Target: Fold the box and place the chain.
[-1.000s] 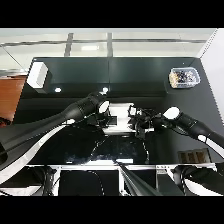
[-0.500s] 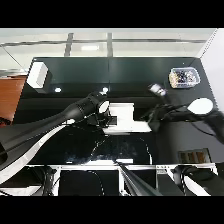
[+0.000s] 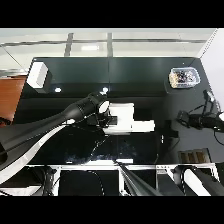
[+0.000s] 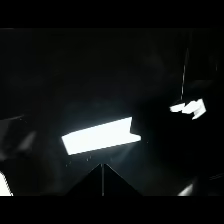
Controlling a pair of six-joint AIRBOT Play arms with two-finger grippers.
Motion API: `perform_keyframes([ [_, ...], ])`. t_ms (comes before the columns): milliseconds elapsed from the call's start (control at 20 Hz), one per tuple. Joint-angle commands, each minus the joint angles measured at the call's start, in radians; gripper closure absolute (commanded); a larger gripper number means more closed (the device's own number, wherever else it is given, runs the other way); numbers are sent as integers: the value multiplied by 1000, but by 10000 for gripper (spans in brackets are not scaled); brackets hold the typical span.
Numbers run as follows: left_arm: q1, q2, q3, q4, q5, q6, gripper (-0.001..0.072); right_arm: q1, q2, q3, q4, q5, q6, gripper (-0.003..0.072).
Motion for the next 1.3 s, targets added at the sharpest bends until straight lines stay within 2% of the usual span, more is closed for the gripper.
perform_keyframes([
  [0, 1, 0, 0, 2, 0, 0, 686, -32, -161, -42, 296, 141, -223, 674],
  [100, 0, 0, 0, 2, -1, 0, 686, -4, -269, -42, 442, 240, -374, 673],
  [250, 0, 0, 0, 2, -1, 0, 686, 84, -357, -42, 473, 186, -383, 674],
  [450, 0, 0, 0, 2, -1, 0, 686, 204, -377, -38, 520, 129, -443, 673],
  [700, 1, 0, 0, 2, -1, 0, 685, 260, -377, 32, 514, 170, -453, 671],
  [750, 1, 0, 0, 3, 0, 0, 685, 260, -377, 52, 512, 199, -453, 587],
  [800, 1, 0, 0, 2, 0, 0, 685, 260, -377, 72, 512, 237, -452, 289],
  [850, 1, 0, 0, 2, 0, 0, 685, 260, -377, 90, 513, 277, -452, 163],
  [1000, 0, 0, 0, 2, 0, 0, 686, 292, -377, 131, 513, 336, -436, 169],
  [1250, 0, 0, 0, 2, -1, 0, 685, 463, -377, 194, 483, 250, -356, 171],
])
